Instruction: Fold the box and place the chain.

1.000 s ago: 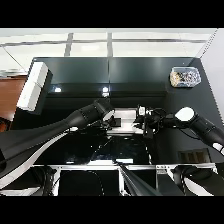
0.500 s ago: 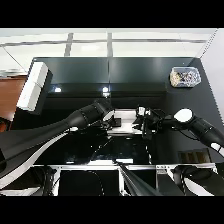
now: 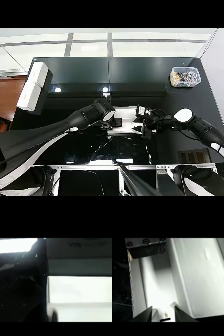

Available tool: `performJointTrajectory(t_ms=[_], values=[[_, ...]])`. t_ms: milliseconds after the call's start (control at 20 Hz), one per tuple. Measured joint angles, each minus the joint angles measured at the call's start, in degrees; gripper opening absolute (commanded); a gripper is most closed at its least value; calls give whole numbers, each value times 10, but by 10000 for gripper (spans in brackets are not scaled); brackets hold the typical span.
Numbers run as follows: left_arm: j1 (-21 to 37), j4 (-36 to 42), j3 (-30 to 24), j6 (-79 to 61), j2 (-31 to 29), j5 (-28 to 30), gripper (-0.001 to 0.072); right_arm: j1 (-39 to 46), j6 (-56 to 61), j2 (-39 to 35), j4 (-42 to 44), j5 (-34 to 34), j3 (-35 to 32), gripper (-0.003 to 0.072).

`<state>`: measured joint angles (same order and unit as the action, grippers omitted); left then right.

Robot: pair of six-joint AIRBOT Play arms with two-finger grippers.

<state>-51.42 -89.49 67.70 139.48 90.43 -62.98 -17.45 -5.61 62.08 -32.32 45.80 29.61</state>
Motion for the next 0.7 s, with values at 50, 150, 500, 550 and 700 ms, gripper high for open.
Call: performJointTrajectory(t_ms=[50, 150, 500, 550, 700], values=[[0, 0, 0, 0, 0, 0, 26, 0, 0, 0, 2, 0, 0, 474], [0, 0, 0, 0, 0, 0, 26, 0, 1, 0, 4, 0, 0, 153], [0, 0, 0, 0, 0, 0, 27, 54, 288, -35, -78, 80, 50, 15], [0, 0, 0, 0, 0, 0, 27, 83, 360, -46, -106, 110, 69, 15], [0, 0, 0, 0, 0, -1, 26, 198, 530, -67, -169, 176, 95, 15]])
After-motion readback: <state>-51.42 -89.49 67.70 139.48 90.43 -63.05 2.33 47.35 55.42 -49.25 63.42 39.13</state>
